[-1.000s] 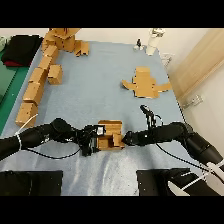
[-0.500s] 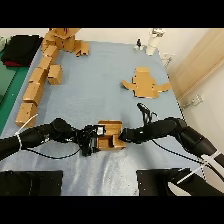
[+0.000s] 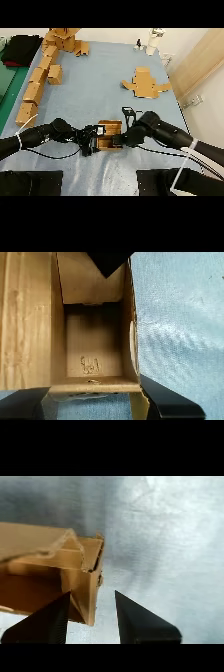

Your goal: Fold the box.

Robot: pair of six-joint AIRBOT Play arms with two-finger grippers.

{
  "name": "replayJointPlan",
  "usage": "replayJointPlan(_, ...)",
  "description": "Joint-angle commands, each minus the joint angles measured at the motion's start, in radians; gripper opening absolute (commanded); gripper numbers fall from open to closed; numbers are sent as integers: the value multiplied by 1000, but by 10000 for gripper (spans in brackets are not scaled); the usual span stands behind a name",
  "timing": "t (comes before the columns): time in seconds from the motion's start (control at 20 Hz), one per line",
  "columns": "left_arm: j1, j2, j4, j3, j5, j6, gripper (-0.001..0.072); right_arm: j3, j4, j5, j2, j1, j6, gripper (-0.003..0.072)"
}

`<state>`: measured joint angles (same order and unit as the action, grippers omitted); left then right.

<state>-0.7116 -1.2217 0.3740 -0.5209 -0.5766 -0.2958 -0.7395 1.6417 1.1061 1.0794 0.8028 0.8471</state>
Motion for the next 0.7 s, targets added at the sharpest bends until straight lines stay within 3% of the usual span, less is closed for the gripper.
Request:
replayJointPlan(0.0, 1, 0, 0, -1, 0, 0, 471, -102, -131, 105, 113, 89, -169, 419)
replayJointPlan(0.4, 1, 0, 0, -1, 0, 0, 470, -180, -139, 148, 272, 103, -222, 395)
replayJointPlan(0.6, 1, 0, 0, -1, 0, 0, 471, -180, -144, 151, 293, 103, -222, 2)
replayJointPlan(0.65, 1, 0, 0, -1, 0, 0, 470, -180, -144, 153, 293, 103, -222, 3)
